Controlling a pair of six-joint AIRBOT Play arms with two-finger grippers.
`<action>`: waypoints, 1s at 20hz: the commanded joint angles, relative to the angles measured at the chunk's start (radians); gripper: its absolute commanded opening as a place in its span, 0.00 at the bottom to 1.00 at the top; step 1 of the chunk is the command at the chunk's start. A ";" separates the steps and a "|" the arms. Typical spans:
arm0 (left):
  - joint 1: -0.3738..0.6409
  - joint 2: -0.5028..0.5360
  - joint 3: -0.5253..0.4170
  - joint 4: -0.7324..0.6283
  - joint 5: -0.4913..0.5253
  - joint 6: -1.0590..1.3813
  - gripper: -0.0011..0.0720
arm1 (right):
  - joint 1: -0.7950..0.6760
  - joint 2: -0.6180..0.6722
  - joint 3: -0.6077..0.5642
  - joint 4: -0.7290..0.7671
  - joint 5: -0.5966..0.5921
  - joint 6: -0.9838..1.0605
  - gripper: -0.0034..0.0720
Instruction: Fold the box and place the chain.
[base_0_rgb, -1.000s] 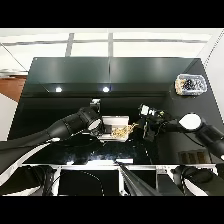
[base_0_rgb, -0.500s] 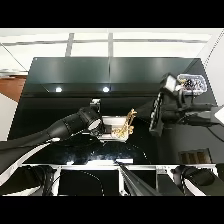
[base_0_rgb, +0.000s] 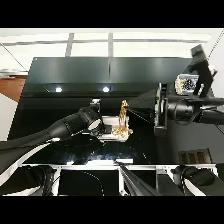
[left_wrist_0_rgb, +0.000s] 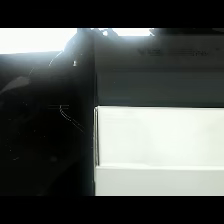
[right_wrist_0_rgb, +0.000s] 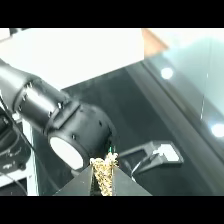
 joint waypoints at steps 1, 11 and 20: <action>0.000 0.000 0.000 0.000 0.000 0.000 0.06 | 0.001 0.000 0.012 0.032 -0.029 -0.019 0.10; 0.000 0.000 0.000 0.000 0.000 0.000 0.06 | 0.053 -0.124 -0.174 -0.154 -0.045 0.085 0.10; 0.000 0.000 0.000 0.000 0.000 0.000 0.06 | -0.047 -0.215 -0.157 -0.338 0.022 0.087 1.00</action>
